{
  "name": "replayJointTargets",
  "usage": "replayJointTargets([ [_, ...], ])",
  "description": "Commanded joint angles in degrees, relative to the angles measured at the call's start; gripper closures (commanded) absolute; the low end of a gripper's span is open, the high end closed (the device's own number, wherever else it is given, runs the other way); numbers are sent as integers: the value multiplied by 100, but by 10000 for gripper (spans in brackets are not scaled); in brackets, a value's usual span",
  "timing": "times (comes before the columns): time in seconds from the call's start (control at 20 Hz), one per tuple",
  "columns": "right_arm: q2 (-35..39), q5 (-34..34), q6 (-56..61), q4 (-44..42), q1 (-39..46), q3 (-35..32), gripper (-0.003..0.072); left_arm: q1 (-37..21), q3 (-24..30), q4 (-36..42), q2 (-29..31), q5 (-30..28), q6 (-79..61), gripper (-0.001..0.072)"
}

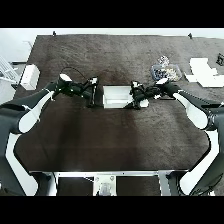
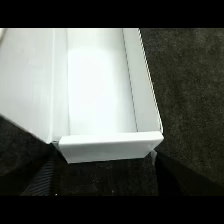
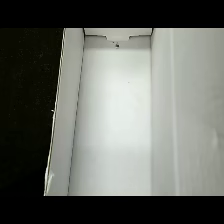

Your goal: Fold the box and place the chain.

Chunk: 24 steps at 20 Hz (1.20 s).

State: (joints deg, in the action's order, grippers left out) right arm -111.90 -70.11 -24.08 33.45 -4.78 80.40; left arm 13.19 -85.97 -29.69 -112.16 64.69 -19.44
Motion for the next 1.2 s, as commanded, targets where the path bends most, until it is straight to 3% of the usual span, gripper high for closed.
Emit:
replayJointTargets([
  [0.0,2,-7,0,0,-2,0,87,37,2,125,-85,24,-7,-10],
  [1.15,2,-7,0,0,-4,2,87,289,2,529,-251,-702,-55,-5],
])
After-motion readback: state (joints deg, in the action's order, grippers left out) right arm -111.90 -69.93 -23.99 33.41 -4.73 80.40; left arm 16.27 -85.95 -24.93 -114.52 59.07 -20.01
